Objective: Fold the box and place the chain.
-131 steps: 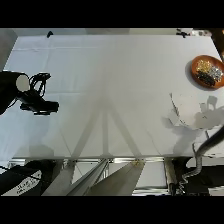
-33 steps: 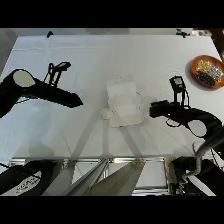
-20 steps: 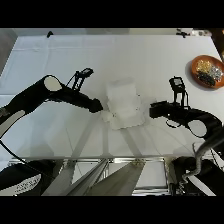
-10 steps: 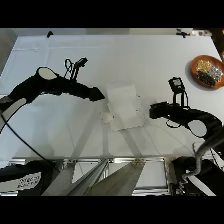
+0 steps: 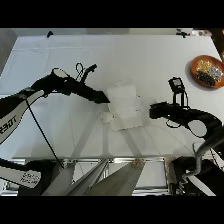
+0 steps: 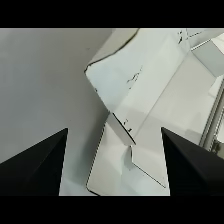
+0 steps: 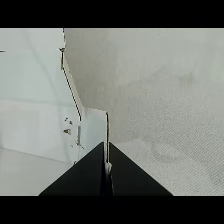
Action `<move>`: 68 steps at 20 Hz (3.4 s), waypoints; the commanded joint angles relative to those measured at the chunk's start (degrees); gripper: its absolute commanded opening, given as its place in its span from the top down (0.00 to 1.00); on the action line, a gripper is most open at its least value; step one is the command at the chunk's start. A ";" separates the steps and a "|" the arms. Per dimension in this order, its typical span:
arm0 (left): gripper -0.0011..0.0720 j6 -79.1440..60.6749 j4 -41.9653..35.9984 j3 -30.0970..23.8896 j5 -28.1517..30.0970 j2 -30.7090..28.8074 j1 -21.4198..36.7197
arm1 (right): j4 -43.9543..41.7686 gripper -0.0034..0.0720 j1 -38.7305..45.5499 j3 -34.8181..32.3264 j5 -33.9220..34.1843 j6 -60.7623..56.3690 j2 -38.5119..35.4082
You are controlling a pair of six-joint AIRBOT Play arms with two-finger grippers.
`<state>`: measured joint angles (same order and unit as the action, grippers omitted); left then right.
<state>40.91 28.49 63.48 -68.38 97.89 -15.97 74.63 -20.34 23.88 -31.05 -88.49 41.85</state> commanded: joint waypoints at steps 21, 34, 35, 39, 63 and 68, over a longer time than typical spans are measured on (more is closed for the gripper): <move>0.42 -6.75 -1.55 8.90 -2.97 9.22 -6.75 | -0.02 0.94 -0.07 -0.02 -1.09 0.02 -0.04; 0.98 -16.35 6.23 8.92 2.01 2.36 -10.43 | -0.22 0.77 -0.07 0.13 -4.20 0.02 -1.40; 0.98 -16.50 8.52 8.92 2.03 0.72 -10.64 | -0.28 0.70 -0.07 0.15 -4.50 0.02 -2.75; 0.98 -17.05 13.86 8.92 -0.39 -4.72 -12.00 | 0.02 0.69 -0.07 0.39 -7.80 0.02 -11.67; 0.99 -6.51 26.40 -11.08 18.01 -23.02 -23.58 | 10.88 0.69 -0.07 0.50 -30.47 0.02 -31.47; 0.98 -12.96 24.85 -15.50 22.40 -23.89 -23.23 | 10.84 0.69 -0.07 0.50 -28.89 0.00 -31.45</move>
<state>31.48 54.43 50.65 -49.95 74.67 -39.33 85.52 -20.34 24.38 -60.69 -88.44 10.44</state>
